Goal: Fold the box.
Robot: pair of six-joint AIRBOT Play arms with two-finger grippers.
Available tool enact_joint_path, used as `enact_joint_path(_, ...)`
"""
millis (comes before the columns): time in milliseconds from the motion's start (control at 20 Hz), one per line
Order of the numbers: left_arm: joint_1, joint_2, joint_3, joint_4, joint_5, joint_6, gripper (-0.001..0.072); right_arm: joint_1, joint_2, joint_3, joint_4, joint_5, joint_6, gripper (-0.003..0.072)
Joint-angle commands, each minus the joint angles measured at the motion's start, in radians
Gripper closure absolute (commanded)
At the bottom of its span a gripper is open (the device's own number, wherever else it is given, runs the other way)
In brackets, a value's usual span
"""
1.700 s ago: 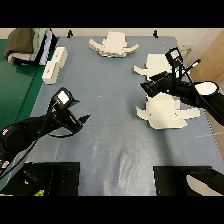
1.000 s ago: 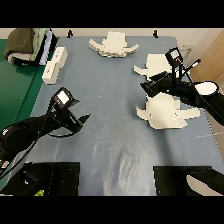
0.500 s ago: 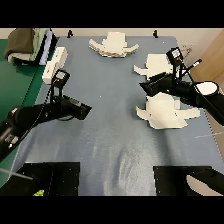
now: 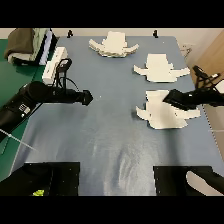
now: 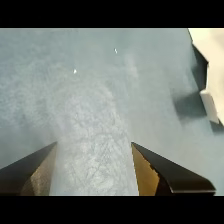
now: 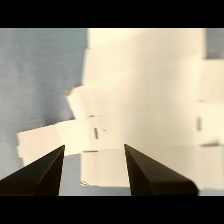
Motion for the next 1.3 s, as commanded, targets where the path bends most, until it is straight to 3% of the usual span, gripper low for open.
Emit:
enact_joint_path(0, 0.002, -0.016, 0.011, -0.006, 0.062, -0.008, 0.0004, -0.153, 0.005, 0.024, -0.165, 0.134, 0.186, 0.0137)
enact_joint_path(500, 0.002, -0.016, 0.011, -0.006, 0.101, -0.008, 0.0004, -0.181, -0.025, 0.025, -0.148, -0.015, 0.185, 0.0138)
enact_joint_path(650, 0.002, -0.016, 0.011, -0.006, 0.101, -0.008, 0.0004, -0.188, -0.03, 0.063, -0.309, -0.066, 0.186, 0.018)
enact_joint_path(750, 0.002, -0.016, 0.011, -0.006, 0.114, -0.008, 0.0005, -0.23, -0.074, 0.132, -0.403, 0.013, 0.171, 0.018)
enact_joint_path(900, 0.002, -0.016, 0.011, -0.027, 0.117, -0.008, 0.0004, -0.334, -0.202, 0.236, -0.402, 0.14, 0.005, 0.017)
enact_joint_path(1000, 0.002, -0.016, 0.011, -0.04, 0.111, -0.009, 0.0004, -0.392, -0.307, 0.309, -0.343, 0.204, -0.106, 0.0125)
enact_joint_path(1250, 0.002, -0.016, 0.011, -0.042, 0.089, -0.009, 0.0004, -0.456, -0.537, 0.461, -0.138, 0.365, -0.319, 0.0125)
